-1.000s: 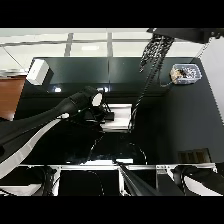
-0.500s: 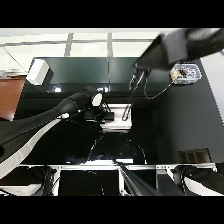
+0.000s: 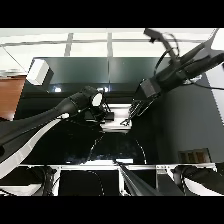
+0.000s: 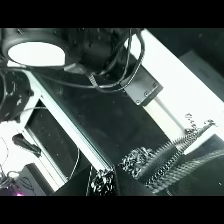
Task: Fold the box and place the chain.
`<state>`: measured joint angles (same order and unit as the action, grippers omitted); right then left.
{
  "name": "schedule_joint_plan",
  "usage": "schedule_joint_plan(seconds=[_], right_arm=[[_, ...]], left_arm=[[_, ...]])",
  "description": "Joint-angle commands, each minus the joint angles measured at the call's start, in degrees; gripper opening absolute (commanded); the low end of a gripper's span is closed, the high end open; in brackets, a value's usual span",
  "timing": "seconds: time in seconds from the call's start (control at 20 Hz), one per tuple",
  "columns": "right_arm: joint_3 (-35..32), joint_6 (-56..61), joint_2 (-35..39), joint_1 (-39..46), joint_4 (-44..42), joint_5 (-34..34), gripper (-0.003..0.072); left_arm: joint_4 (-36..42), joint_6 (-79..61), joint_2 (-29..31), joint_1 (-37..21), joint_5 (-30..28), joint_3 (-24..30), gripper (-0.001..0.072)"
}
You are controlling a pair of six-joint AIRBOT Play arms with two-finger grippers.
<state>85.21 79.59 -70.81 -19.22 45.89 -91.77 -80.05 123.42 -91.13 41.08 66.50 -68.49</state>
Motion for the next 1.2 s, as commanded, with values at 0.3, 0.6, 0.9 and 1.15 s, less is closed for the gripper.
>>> schedule_joint_plan(seconds=[0.3, 0.6, 0.9, 1.15], right_arm=[[-21.1, -3.0, -0.1, -3.4, 1.7, 22.3, 0.0014], [-27.4, -3.0, 0.0, -2.7, -2.4, 28.7, 0.0216], [-26.7, -6.1, 1.3, 12.2, 3.0, 19.1, 0.0380], [-35.6, 5.3, 1.0, 24.9, 23.8, 46.0, 0.0384]], left_arm=[[0.0, 0.0, 0.0, 0.0, 0.0, 0.0, 0.0029], [0.0, 0.0, 0.0, 0.0, -0.1, 0.0, 0.0029], [0.0, 0.0, 0.0, 0.0, 0.0, 0.0, 0.0029], [-0.1, 0.0, 0.0, 0.0, -0.1, 0.0, 0.0029]])
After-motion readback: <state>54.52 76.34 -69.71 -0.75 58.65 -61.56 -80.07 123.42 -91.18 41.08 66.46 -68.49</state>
